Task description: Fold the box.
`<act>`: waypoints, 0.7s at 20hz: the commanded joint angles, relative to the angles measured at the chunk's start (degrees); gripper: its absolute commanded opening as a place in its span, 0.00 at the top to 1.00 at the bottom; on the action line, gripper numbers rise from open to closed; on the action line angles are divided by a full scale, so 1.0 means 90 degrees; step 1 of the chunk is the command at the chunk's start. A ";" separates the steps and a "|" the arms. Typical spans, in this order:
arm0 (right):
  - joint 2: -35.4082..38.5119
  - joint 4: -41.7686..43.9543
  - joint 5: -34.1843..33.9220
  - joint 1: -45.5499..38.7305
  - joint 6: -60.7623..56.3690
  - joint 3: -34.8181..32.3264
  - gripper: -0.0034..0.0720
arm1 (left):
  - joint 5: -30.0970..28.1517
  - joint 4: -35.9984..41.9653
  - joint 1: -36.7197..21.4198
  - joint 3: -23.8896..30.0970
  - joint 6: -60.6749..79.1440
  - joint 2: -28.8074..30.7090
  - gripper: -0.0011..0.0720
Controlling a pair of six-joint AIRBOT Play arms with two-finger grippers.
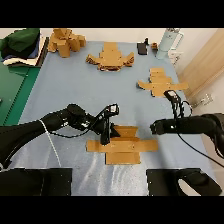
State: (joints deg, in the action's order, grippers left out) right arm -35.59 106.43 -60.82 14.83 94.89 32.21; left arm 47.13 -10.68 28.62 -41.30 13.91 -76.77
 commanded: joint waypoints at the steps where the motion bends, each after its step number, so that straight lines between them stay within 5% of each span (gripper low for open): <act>1: 0.0741 -0.0112 -0.0634 0.0665 -0.0114 -0.0260 0.95 | -0.0002 0.0000 -0.0002 -0.0007 0.0000 0.0000 0.97; 14: 0.0840 -0.0131 -0.0517 0.0984 0.0126 -0.0508 0.95 | 0.0175 0.0022 0.0085 0.0002 -0.0056 -0.0007 0.97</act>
State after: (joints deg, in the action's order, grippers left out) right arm -28.12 105.21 -66.08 23.53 95.61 27.70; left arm 47.97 -10.33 28.99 -41.30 13.63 -76.77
